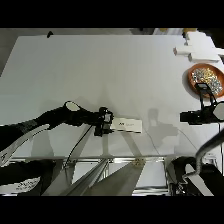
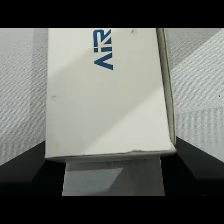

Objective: Fold the box and place the chain.

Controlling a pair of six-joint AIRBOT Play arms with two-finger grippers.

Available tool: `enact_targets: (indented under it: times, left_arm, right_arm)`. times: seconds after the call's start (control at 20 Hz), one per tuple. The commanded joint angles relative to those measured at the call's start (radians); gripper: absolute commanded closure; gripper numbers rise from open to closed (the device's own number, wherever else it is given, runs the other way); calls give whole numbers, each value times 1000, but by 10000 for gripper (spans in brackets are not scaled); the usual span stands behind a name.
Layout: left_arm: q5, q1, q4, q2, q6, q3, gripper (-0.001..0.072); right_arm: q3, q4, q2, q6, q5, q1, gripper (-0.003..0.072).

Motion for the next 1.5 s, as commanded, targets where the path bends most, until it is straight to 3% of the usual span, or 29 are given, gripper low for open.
enact_targets:
  times: [0.0,0.45,0.75,0.9,1.05,1.3,1.45]
  left_arm:
    - [0,0,0,0,0,0,575]
    - [-10,3,-1,25,-17,0,577]
    - [72,67,12,281,-231,0,573]
    - [152,203,91,422,-468,0,572]
    - [157,405,257,502,-736,0,567]
    - [145,740,585,476,-1207,-3,554]
    - [102,879,723,434,-1304,-6,554]
  right_arm:
    - [0,-2,1,3,2,-9,675]
    - [0,-2,1,3,2,-9,675]
    - [0,-2,1,3,2,-9,675]
    - [0,-2,1,3,2,-9,675]
    - [0,-3,1,3,2,-9,675]
    - [0,-2,1,3,2,-9,675]
    - [0,-2,1,3,2,-9,675]
